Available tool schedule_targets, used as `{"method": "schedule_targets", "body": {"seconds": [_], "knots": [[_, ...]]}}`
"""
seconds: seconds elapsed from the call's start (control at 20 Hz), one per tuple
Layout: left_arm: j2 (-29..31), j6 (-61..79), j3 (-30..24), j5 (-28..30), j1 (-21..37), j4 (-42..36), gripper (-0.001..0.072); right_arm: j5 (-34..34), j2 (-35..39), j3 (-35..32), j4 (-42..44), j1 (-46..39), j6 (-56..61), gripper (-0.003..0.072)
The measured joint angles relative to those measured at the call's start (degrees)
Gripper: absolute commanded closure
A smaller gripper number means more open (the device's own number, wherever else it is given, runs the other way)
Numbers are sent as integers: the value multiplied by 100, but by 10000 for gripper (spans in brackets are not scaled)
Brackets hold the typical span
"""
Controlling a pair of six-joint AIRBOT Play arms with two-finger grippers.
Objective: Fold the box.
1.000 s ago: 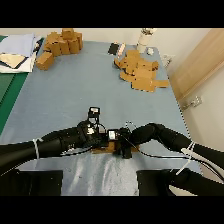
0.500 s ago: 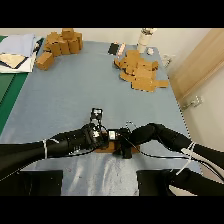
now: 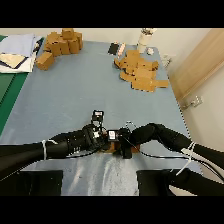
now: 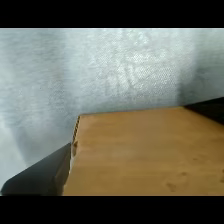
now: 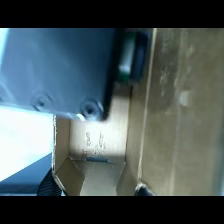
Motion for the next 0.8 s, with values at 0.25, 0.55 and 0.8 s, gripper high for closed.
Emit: {"method": "schedule_targets", "body": {"seconds": [0.25, 0.55, 0.8], "knots": [[398, -2, 2, -225, 92, -22, 255, 4, 0, 0, 2, 0, 7, 168], [883, 393, 4, -439, 385, -323, 256, 4, 0, 0, 4, 0, 11, 168], [1204, 964, 7, -1220, 494, -531, 386, 7, 0, 0, 4, 0, 13, 168]]}}
